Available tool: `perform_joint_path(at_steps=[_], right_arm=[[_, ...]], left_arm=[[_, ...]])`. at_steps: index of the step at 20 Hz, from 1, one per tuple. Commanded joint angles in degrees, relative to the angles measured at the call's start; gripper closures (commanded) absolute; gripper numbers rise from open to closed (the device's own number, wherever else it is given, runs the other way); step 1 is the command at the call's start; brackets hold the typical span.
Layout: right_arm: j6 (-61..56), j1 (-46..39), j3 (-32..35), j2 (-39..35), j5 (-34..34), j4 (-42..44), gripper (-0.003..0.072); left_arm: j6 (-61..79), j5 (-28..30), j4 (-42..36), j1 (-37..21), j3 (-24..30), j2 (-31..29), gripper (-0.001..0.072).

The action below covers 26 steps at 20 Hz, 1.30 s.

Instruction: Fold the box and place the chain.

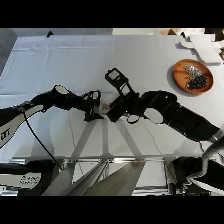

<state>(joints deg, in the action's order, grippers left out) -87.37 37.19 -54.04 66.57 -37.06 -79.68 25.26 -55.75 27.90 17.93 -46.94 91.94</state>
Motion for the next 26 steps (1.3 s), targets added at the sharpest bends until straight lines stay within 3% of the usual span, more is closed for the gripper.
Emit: perform_joint_path(at_steps=[1,13,15,16,23,26], right_arm=[[0.00,1.25,-0.07,2.58,4.20,0.13,0.0679],[-0.07,1.25,-0.07,13.33,3.65,-4.15,0.0672],[-0.09,1.25,-0.07,13.09,3.58,-4.13,0.0543],[-0.07,1.25,-0.07,12.87,3.17,-4.15,0.0530],[1.29,1.25,-0.07,2.10,-5.44,-9.57,0.0526],[5.22,1.25,-0.07,-5.90,-8.35,-10.78,0.0447]], left_arm=[[0.02,0.02,0.02,0.02,0.02,0.00,0.0308],[0.02,0.02,0.02,0.02,0.02,0.00,0.0308],[0.02,0.00,0.02,0.02,0.02,0.00,0.0308],[0.02,0.00,0.02,0.02,0.02,0.00,0.0308],[0.02,0.02,0.02,0.02,0.02,0.00,0.0308],[0.02,0.02,0.02,0.02,0.02,0.00,0.0308]])
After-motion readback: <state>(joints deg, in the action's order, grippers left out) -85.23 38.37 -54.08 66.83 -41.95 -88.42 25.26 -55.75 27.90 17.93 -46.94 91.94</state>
